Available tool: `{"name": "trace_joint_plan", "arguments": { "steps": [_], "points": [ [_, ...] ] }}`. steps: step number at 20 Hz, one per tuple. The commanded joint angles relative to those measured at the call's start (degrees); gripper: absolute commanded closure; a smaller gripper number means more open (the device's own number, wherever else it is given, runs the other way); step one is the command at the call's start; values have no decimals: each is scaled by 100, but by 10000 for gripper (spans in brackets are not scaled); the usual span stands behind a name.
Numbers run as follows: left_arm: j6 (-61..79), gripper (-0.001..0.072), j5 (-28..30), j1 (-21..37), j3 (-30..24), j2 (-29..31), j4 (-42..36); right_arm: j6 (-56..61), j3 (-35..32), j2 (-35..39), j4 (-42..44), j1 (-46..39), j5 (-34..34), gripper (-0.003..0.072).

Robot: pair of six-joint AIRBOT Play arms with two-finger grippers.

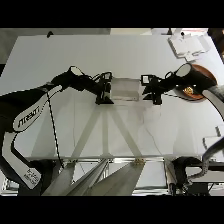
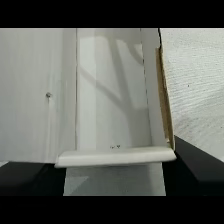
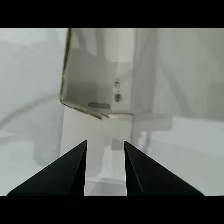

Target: Fold the box and place the chain.

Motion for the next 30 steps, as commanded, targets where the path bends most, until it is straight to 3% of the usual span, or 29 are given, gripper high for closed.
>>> {"name": "trace_joint_plan", "arguments": {
  "steps": [1,7,11,12,16,22,23,27,28,30],
  "points": [
    [0,252,0,-4,0,-2,2,-68,-2,-203,15,195,-4,432],
    [2,253,0,-4,2,-2,0,-66,-2,-223,267,297,-192,474],
    [0,253,0,-4,2,-2,0,-66,-2,-223,332,297,-190,567],
    [0,253,0,-4,2,-2,0,-66,-2,-223,332,297,-188,635],
    [0,253,0,-4,2,-2,0,-63,-2,-223,448,297,-190,647],
    [2,254,0,-4,2,-2,0,-39,-2,-223,605,297,-188,463],
    [0,254,0,-4,0,-2,0,-39,-2,-223,605,297,-188,402],
    [2,254,0,-4,2,-2,0,-13,-2,-223,605,297,-188,371],
    [2,254,-2,-4,2,-2,0,9,-2,-223,603,297,-188,398],
    [2,253,-2,-4,0,-2,0,24,-2,-223,566,295,-188,558]
  ]
}}
